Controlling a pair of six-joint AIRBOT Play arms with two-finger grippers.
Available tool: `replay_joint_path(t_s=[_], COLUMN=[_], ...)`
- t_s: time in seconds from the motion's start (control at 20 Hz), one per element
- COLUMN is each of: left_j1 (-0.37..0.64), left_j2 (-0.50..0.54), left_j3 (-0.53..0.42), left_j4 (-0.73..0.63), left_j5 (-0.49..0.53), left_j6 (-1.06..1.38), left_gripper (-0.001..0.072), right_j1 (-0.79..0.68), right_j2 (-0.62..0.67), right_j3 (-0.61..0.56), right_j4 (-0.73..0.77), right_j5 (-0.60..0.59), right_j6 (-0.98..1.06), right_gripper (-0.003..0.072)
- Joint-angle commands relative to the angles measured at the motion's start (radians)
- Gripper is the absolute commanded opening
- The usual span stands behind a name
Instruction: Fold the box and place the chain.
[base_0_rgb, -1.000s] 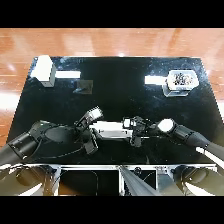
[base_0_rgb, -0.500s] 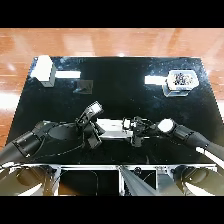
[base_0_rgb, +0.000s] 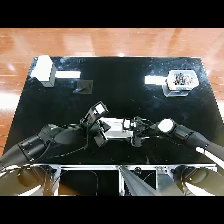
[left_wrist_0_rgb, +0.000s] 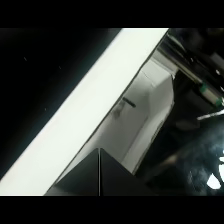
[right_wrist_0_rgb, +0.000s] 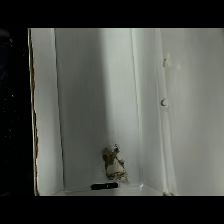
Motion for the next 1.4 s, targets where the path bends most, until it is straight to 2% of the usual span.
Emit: replay_joint_path(t_s=[0.0,0.2,0.6,0.9,1.35], left_j1=[-0.039,-0.043,-0.043,-0.043,-0.043], left_j2=[-0.013,-0.055,-0.129,-0.187,-0.187], left_j3=[0.000,0.000,0.000,0.001,0.002], left_j4=[0.002,0.002,0.002,0.002,0.001], left_j5=[-0.150,-0.225,-0.272,-0.273,-0.235], left_j6=[-0.003,-0.047,-0.111,-0.156,-0.161], left_gripper=[0.0018,0.0018,0.0018,0.0018,0.0018], right_j1=[0.000,0.000,0.000,0.000,0.000], right_j2=[-0.001,-0.001,-0.001,-0.001,-0.002], right_j3=[0.000,0.000,0.000,0.000,0.000], right_j4=[0.000,0.000,0.000,0.000,0.000], right_j5=[0.000,0.000,0.000,0.000,0.000], right_j6=[0.000,0.000,0.000,0.000,0.000], right_gripper=[0.0605,0.0605,0.0606,0.0606,0.0606])
